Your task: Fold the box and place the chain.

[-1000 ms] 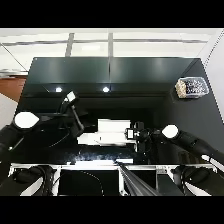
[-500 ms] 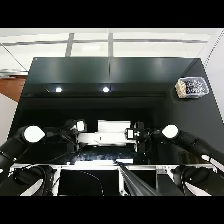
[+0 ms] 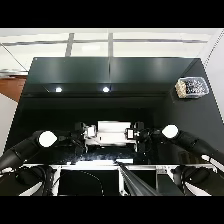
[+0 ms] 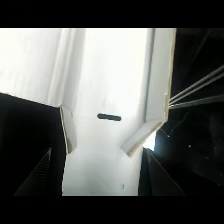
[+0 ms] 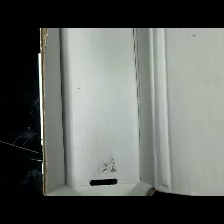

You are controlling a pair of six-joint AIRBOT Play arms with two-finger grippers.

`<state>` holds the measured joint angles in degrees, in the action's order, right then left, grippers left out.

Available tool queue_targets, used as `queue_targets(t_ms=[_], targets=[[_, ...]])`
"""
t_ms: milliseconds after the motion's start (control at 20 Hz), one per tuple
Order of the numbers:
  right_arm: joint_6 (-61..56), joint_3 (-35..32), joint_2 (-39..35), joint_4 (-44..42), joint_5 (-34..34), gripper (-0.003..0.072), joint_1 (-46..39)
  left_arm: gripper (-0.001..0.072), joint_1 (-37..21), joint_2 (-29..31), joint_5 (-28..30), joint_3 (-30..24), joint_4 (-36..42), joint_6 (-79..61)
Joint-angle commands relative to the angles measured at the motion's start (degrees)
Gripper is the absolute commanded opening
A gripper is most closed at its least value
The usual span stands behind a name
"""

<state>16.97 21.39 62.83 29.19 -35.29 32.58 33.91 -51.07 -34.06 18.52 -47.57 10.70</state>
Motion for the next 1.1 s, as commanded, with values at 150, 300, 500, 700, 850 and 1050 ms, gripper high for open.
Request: queue_targets(t_ms=[150, 300, 500, 700, 850, 1050], targets=[[0.0, 0.0, 0.0, 0.0, 0.0, 0.0456, 0.0, 0.0526, 0.7, -2.0, 2.3, 0.0, 3.6, -0.5], [0.0, 0.0, 0.0, 0.0, 0.0, 0.0456, 0.0, 0.0410, 0.7, -2.5, 2.6, 0.1, 5.2, -2.3], [0.0, 0.0, 0.0, 0.0, 0.0, 0.0456, 0.0, 0.0259, 0.7, -2.5, 2.5, 0.5, 9.6, -3.4], [0.0, 0.0, 0.0, 0.0, 0.0, 0.0456, 0.0, 0.0219, 1.0, -2.6, 1.7, 0.5, 11.0, -3.5], [0.0, 0.0, 0.0, 0.0, 0.0, 0.0456, 0.0, 0.0218, 1.5, -2.6, 1.5, 0.5, 12.4, -3.5], [0.0, 0.0, 0.0, 0.0, 0.0, 0.0456, 0.0, 0.0218, 1.5, -2.9, 2.6, 0.6, 14.2, -4.1]])
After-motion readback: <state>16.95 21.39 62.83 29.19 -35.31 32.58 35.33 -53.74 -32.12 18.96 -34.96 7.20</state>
